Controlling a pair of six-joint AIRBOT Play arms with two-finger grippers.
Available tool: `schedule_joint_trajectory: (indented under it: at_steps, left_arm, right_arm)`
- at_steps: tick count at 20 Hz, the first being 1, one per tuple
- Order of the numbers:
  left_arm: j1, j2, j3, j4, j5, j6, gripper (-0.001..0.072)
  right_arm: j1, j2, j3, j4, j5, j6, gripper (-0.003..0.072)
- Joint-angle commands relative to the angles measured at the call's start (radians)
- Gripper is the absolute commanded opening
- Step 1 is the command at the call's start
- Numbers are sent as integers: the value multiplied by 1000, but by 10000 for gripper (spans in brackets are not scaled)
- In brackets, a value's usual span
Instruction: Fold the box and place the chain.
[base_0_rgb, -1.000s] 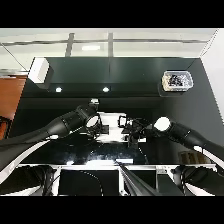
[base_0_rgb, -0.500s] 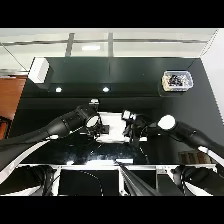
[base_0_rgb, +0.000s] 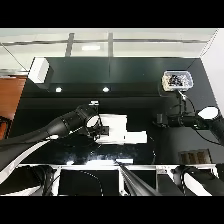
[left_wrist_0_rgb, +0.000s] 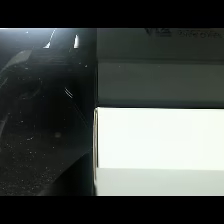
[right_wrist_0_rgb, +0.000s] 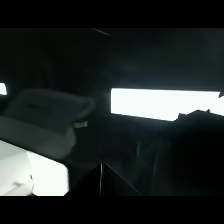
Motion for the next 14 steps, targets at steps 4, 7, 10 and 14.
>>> schedule_joint_trajectory:
  at_steps: [4,7,10,14]
  left_arm:
    - [1,0,0,-1,0,0,25]
    - [1,0,0,-1,0,0,25]
    - [1,0,0,-1,-1,0,25]
    - [1,0,0,-1,-1,0,25]
  right_arm:
    - [99,-80,-91,-30,100,205,11]
    - [217,-111,-100,75,4,166,11]
    - [257,-139,-98,322,-28,-46,12]
    - [258,-139,-52,418,66,-177,590]
